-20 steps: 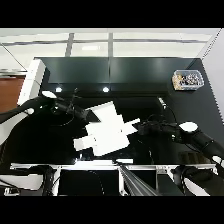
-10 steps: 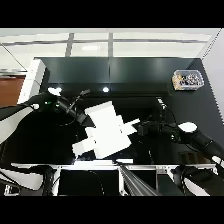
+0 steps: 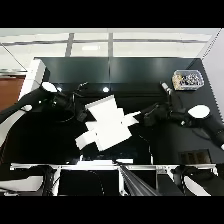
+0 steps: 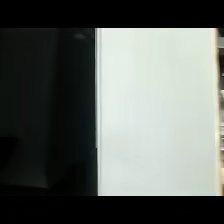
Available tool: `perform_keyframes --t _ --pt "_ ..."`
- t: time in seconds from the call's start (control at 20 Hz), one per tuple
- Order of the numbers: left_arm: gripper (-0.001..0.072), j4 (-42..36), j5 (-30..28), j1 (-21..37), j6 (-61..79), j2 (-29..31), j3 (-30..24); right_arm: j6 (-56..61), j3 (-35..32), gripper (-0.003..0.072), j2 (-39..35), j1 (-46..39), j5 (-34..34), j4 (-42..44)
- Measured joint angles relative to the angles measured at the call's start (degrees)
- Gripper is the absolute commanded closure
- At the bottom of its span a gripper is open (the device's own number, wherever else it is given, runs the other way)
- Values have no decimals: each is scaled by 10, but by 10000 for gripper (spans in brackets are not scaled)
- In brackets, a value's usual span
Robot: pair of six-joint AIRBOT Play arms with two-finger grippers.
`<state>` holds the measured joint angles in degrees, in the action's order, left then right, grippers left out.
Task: Fold the box and place the chain.
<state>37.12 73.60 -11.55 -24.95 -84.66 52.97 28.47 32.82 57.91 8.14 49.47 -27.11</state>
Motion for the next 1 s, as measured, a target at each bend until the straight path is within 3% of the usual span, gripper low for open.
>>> perform_keyframes --t 0.2,0.45,1.0 --pt "684 32 -108 -64 139 50 -3 -54 61 -20 0 0 57 -139" --pt "683 52 -191 -121 246 39 -3 -128 62 -20 2 49 51 -207" --pt "683 59 -222 -140 293 17 -3 -187 -21 -19 12 150 -33 -258"
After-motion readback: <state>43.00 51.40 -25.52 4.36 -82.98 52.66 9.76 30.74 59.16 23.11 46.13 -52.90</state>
